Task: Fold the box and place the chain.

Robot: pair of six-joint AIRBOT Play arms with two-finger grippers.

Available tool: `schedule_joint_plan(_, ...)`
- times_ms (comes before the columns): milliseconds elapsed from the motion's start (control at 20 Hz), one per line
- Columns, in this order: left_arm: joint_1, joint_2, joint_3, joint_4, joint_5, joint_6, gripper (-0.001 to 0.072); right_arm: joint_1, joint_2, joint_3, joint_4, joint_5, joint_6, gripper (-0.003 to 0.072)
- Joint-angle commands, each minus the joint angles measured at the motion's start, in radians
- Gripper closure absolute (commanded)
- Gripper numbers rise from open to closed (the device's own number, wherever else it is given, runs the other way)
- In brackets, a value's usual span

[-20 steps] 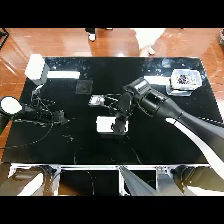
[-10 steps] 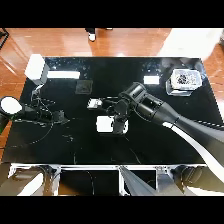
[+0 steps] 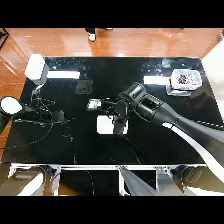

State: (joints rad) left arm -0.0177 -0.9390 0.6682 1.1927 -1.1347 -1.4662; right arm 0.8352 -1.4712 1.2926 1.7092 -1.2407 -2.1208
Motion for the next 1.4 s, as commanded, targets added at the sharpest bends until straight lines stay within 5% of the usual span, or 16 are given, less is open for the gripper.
schedule_joint_plan(0, 0.001, 0.0, -0.001, 0.0, 0.0, 0.001, 0.0072, 0.0, 0.015, 0.005, 0.0, -0.006, 0.026, 0.0619)
schedule_joint_plan(50, 0.001, 0.0, -0.001, 0.0, 0.0, 0.002, 0.0073, 0.0, 0.022, 0.012, -0.002, -0.017, 0.042, 0.0596)
schedule_joint_plan(150, 0.001, 0.0, -0.001, 0.0, 0.0, 0.005, 0.0073, 0.0, 0.035, 0.023, -0.029, -0.027, 0.109, -0.0025)
schedule_joint_plan(400, 0.001, 0.0, 0.0, 0.005, 0.001, 0.025, 0.0073, -0.001, 0.045, 0.071, -0.046, -0.126, 0.021, -0.0016)
schedule_joint_plan(850, 0.001, 0.0, 0.0, 0.008, 0.016, 0.055, 0.0073, -0.008, -0.034, 0.067, -0.043, -0.039, -0.01, -0.0016)
schedule_joint_plan(1350, 0.053, 0.0, 0.0, 0.007, 0.031, 0.072, 0.0072, 0.015, -0.031, 0.065, -0.083, -0.071, 0.071, -0.0015)
